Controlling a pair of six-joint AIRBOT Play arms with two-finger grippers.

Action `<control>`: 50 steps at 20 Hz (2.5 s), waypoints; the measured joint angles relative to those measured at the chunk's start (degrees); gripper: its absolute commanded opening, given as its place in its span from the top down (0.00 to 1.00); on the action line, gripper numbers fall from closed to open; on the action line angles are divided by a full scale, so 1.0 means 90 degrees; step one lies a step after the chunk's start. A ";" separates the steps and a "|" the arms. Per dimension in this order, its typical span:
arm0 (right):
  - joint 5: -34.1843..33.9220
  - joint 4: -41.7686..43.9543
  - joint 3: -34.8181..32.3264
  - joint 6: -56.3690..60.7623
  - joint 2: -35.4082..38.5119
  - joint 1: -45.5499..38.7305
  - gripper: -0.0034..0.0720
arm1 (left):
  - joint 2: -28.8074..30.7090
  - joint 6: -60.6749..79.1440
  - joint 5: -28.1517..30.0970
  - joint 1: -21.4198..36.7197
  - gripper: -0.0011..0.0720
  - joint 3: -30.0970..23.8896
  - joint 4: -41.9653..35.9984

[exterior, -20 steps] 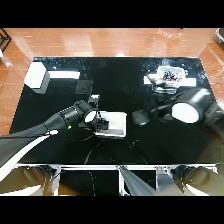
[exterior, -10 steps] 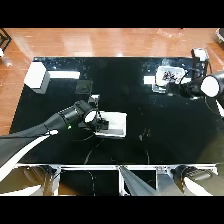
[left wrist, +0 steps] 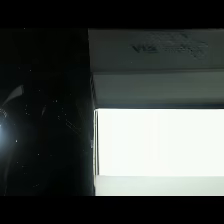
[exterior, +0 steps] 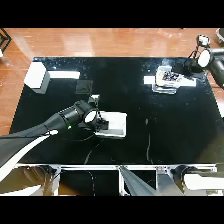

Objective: Fold the box and place the chain.

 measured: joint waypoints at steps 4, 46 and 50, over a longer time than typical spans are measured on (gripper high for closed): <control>0.0233 0.0119 0.0996 -0.0799 -0.1037 -0.0107 0.31 | 0.0000 0.0000 0.0015 0.0000 0.96 0.0000 0.0010; 0.0245 -0.0005 0.1545 -0.1970 -0.1443 -0.0172 0.93 | 0.0002 0.0000 0.0061 0.0000 0.96 0.0000 0.0017; 0.0270 -0.0010 0.1545 -0.1953 -0.0804 -0.0175 0.93 | 0.0002 0.0000 0.0058 0.0000 0.96 0.0000 0.0017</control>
